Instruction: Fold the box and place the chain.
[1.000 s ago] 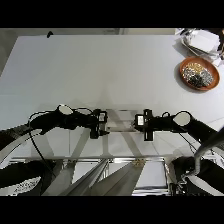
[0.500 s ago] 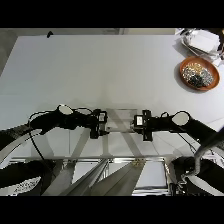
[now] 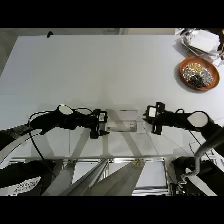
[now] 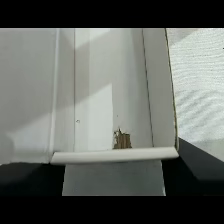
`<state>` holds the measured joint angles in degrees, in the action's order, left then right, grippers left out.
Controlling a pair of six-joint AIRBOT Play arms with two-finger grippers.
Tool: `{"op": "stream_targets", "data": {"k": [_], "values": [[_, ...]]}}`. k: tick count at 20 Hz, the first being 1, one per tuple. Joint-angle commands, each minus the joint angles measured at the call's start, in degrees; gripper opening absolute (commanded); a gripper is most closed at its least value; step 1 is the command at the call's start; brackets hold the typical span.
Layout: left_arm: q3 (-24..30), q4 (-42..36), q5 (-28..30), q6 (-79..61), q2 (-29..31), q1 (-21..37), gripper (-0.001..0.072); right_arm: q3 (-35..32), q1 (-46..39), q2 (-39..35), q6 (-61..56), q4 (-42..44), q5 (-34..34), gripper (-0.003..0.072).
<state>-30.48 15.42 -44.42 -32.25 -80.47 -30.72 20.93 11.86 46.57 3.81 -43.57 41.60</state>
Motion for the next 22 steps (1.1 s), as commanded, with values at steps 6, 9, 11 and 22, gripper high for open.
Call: {"op": "stream_targets", "data": {"k": [6,9,11,22], "values": [[0.0,0.0,0.0,-0.1,0.0,0.0,0.0258,-0.3,-15.1,-9.1,-63.7,-18.0,5.9,0.0009],[0.0,0.0,0.0,-0.1,0.0,0.0,0.0258,-0.3,-16.4,-3.3,-74.4,-24.0,13.3,0.0007],[0.0,0.0,0.0,-0.1,0.0,0.0,0.0258,-0.3,-14.3,-0.3,-70.9,-17.9,13.5,0.0006],[0.0,0.0,0.0,-0.1,0.0,0.0,0.0258,-0.3,-2.2,12.0,-65.0,-3.3,10.3,0.0006]]}}
